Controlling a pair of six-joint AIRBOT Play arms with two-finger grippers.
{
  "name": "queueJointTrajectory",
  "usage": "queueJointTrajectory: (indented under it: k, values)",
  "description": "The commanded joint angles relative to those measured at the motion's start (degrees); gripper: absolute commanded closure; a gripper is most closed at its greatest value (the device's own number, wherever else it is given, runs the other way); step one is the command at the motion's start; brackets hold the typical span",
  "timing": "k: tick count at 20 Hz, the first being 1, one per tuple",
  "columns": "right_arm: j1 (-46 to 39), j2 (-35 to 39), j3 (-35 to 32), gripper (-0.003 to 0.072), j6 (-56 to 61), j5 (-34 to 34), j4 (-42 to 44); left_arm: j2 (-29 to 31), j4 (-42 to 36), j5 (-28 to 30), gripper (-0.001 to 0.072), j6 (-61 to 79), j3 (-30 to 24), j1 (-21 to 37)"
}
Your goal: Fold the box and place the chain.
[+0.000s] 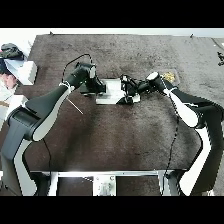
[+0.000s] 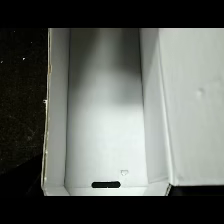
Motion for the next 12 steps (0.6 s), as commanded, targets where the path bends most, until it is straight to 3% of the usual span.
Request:
queueJointTrajectory:
  k: [1,7,12]
  values:
    - [0.04,-0.02,0.02,0.0247,0.02,-0.07,0.20,0.68,-0.57,-0.76,0.0087,5.92,0.90,-0.04]
    - [0.04,-0.02,0.02,0.0248,0.02,-0.07,0.20,5.38,-0.85,-2.12,0.0087,15.96,0.90,0.09]
    - [0.04,-0.02,0.02,0.0248,0.02,-0.07,0.20,11.65,-0.46,0.55,0.0088,20.98,0.52,0.09]
